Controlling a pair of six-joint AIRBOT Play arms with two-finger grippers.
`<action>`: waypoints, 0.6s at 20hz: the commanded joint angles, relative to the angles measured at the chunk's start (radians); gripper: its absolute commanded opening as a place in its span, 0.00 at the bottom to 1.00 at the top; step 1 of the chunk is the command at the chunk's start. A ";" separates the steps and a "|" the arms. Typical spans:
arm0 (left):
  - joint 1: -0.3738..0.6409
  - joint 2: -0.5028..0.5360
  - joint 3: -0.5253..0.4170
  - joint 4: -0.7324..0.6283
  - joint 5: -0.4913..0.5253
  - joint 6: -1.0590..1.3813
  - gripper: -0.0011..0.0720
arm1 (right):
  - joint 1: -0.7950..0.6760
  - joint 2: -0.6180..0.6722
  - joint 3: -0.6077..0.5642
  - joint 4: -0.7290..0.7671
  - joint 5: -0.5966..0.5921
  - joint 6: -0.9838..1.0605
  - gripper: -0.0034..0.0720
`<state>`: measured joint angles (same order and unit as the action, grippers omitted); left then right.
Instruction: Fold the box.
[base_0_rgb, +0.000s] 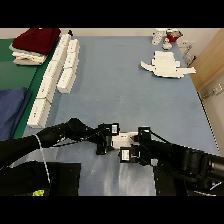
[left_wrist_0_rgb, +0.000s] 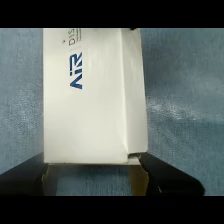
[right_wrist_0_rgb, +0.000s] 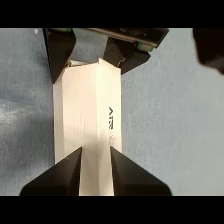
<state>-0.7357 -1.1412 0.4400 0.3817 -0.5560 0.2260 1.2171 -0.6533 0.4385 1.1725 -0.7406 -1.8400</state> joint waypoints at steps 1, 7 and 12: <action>0.000 0.000 0.001 0.000 -0.002 0.000 0.75 | 0.000 0.003 0.001 -0.002 0.027 0.000 0.40; 0.000 0.000 0.001 0.000 -0.002 0.000 0.75 | 0.000 0.021 0.000 0.002 0.037 0.000 0.40; 0.000 0.000 0.001 0.000 -0.002 0.000 0.75 | -0.003 -0.009 -0.002 0.000 0.034 0.000 0.40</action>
<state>-0.7357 -1.1416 0.4404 0.3820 -0.5594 0.2268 1.2160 -0.6460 0.4377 1.1736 -0.7059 -1.8397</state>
